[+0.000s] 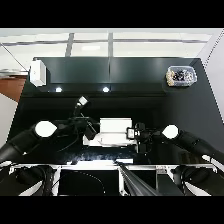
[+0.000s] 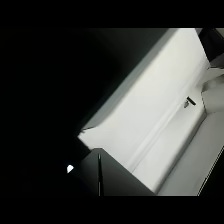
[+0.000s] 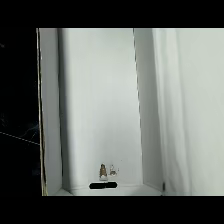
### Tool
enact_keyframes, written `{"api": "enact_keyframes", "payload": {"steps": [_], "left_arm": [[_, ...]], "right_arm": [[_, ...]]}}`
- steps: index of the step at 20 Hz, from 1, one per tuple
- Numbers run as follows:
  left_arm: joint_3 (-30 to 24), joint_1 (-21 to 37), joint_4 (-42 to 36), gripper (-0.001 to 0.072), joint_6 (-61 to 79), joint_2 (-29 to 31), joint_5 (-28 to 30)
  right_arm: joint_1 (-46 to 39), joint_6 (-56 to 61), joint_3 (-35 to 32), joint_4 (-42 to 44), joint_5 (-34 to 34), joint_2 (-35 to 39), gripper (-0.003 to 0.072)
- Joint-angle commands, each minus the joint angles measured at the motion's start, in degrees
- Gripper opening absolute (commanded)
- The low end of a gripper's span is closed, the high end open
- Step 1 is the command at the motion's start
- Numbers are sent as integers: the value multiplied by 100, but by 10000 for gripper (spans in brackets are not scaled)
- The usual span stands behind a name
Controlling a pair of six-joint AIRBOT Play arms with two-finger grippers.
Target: Fold the box and place the chain.
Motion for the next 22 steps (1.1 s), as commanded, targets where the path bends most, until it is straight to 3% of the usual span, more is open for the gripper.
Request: {"api": "enact_keyframes", "payload": {"steps": [1, 2, 3, 6, 9, 11, 15, 22], "left_arm": [[46, 870, 291, 112, -7, 522, -791], [46, 1073, 308, 369, -7, 586, -1075], [46, 1217, 413, 720, -4, 595, -1429], [28, 1143, 1366, 709, 511, 584, -2347], [28, 855, 1497, 698, 2149, 584, -2929], [28, 560, 1453, 698, 2909, 577, -2688], [28, 59, 1458, 698, 2981, 208, -1788], [28, -319, 1300, 676, 2983, -433, -1582]], "right_arm": [[4, 2, 2, 2, 2, -2, 401], [4, 2, 2, 2, 0, -2, 401], [4, 2, 2, 2, 0, -2, 401], [4, 2, 2, 2, 0, -2, 401], [4, 2, 2, 2, 2, -2, 400], [4, 2, 2, 2, 2, -2, 401], [4, 2, 2, 2, 2, -2, 401], [4, 2, 2, 2, 4, -2, 401]]}}
